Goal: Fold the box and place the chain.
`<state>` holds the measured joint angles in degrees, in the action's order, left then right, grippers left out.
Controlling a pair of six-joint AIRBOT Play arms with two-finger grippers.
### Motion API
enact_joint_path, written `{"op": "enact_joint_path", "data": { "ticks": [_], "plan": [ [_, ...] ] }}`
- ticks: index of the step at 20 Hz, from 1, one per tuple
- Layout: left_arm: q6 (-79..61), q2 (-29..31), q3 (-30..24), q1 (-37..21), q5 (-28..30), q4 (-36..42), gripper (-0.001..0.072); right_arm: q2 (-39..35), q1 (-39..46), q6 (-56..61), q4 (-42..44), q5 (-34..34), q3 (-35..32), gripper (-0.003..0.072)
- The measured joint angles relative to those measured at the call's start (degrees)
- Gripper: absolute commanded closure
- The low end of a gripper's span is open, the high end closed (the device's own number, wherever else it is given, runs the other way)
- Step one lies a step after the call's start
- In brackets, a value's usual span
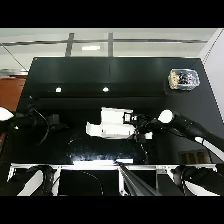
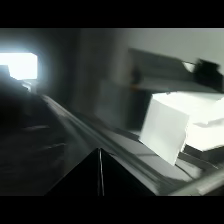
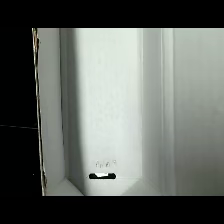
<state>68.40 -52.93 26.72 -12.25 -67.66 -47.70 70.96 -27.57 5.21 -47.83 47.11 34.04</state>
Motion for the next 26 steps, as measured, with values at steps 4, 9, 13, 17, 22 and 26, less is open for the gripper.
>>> {"op": "enact_joint_path", "data": {
  "ticks": [4,9,13,17,22,26],
  "plan": [
    [-6.4,-4.0,-7.1,4.1,4.9,9.2,0.0681,0.0,0.0,0.0,0.0,0.0,0.0,0.0213],
    [-9.2,-7.9,-9.2,13.6,14.0,15.9,0.068,0.0,0.0,0.0,0.0,0.0,0.0,0.0213],
    [-9.9,-8.8,-9.6,19.1,18.9,19.1,0.068,0.0,0.0,0.0,0.0,0.0,0.0,0.0213],
    [-10.6,-9.9,-9.4,21.4,21.2,21.6,0.068,0.0,0.0,0.0,0.0,0.0,0.0,0.0213],
    [-13.3,-13.6,-5.8,22.1,17.4,23.0,0.0621,0.0,0.0,0.0,0.0,0.0,0.0,0.0213],
    [-14.2,-16.8,-2.7,22.2,14.2,22.5,0.0366,0.0,0.0,0.0,0.0,0.0,0.0,0.0213]
  ]
}}
